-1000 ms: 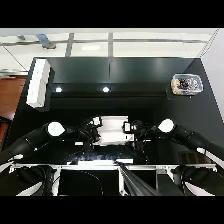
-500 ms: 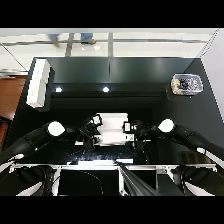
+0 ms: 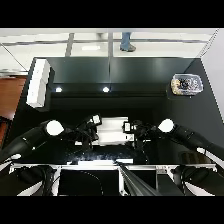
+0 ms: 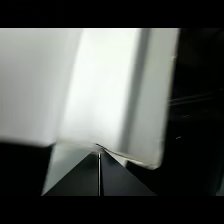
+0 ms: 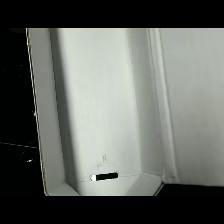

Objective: Fold the box and place the chain.

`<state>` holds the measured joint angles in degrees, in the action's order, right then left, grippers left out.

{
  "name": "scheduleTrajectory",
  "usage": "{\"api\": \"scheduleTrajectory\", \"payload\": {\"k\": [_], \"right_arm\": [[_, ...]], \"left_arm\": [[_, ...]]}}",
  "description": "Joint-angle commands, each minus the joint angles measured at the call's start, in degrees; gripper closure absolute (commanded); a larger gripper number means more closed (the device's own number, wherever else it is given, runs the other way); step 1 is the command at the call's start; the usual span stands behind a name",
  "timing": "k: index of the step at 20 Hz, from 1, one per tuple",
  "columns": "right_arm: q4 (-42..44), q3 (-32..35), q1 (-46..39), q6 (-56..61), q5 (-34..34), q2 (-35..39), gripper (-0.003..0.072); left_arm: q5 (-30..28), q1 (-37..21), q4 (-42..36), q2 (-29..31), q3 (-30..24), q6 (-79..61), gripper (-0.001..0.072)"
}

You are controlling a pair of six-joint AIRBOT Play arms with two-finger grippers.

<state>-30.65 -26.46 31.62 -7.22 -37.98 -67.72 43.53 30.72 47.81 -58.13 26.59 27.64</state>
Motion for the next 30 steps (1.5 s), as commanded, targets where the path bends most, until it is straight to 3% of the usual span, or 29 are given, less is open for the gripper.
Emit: {"api": "scheduleTrajectory", "payload": {"k": [1,4,7,10,13,16,23,27,29,30], "right_arm": [[0.0,0.0,0.0,0.0,0.0,0.0,0.0323],[0.0,0.0,0.0,0.0,0.0,0.0,0.0323],[0.0,0.0,0.0,0.0,0.0,0.0,0.0323],[0.0,0.0,0.0,0.0,0.0,0.0,0.0324],[0.0,0.0,0.0,0.0,0.0,0.0,0.0323],[0.0,0.0,0.0,0.0,0.0,0.0,0.0323],[0.0,0.0,0.0,0.0,0.0,0.0,0.0324],[0.0,0.0,0.0,0.0,0.0,0.0,0.0323],[0.0,0.0,0.0,0.0,0.0,0.0,0.0323],[0.0,0.0,0.0,0.0,0.0,0.0,0.0323]], "left_arm": [[4.0,-9.1,8.5,5.3,0.6,18.1,0.0682],[13.9,-23.8,8.7,10.0,0.6,29.1,0.0682],[26.3,-34.9,13.8,9.9,0.5,29.7,0.0682],[24.9,-43.1,16.6,9.1,-3.0,48.5,0.0683],[23.7,-48.6,2.6,5.0,-9.4,47.2,0.0682],[23.4,-47.2,-9.7,-1.3,-12.5,37.7,0.0683],[12.7,-30.0,-15.8,-7.6,-12.4,37.2,0.0683],[14.0,-24.6,-13.6,-7.1,-9.1,35.6,0.0678],[16.1,-24.6,-11.5,-5.8,-6.4,35.6,0.0598],[17.3,-24.6,-10.4,-5.0,-4.9,35.6,0.0465]]}}
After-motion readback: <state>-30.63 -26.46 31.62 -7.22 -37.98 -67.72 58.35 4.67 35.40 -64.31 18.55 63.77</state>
